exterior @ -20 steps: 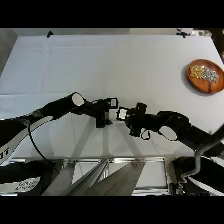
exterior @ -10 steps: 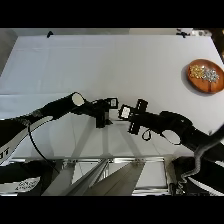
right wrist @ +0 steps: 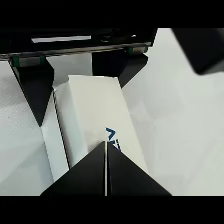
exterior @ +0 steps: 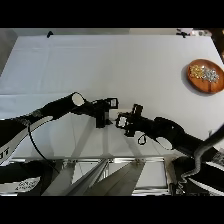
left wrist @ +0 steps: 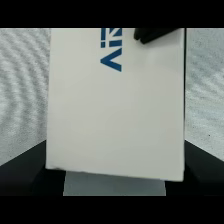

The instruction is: Fold the box and place the chain.

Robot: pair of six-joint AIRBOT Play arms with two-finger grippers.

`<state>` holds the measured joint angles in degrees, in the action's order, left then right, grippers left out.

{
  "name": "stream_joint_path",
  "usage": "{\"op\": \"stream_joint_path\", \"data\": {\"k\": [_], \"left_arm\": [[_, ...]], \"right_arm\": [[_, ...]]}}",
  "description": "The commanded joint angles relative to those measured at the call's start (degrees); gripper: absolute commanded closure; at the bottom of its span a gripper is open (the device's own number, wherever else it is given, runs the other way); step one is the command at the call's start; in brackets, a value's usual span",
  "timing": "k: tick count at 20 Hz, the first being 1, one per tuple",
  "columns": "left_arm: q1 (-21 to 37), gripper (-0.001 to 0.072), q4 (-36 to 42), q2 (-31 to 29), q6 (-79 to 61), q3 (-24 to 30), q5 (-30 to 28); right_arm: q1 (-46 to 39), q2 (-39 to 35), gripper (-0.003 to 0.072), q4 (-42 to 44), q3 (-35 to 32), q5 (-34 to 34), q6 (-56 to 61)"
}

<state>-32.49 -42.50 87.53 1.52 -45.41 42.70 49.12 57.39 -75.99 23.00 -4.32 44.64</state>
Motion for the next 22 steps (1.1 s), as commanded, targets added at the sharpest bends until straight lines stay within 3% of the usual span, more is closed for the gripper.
{"op": "stream_joint_path", "data": {"k": [1,5,15,18,22], "left_arm": [[0.0,0.0497,0.0,0.0,0.1,0.0,0.0],[0.0,0.0497,0.0,0.0,0.1,0.0,0.0],[0.0,0.0497,0.0,0.0,0.1,0.0,0.0],[0.0,0.0497,0.0,0.0,0.1,0.0,0.0],[0.0,0.0497,0.0,0.0,0.1,0.0,0.0]], "right_arm": [[1.6,1.1,0.0680,-2.9,-2.9,1.9,-3.8],[2.4,1.1,0.0680,-3.0,-6.9,5.6,-7.9],[2.4,1.0,0.0681,-2.6,-7.0,15.3,-10.8],[2.4,0.0,0.0681,1.6,-7.0,23.6,-11.5],[1.9,-4.0,0.0681,15.6,-7.0,24.6,-19.1]]}}
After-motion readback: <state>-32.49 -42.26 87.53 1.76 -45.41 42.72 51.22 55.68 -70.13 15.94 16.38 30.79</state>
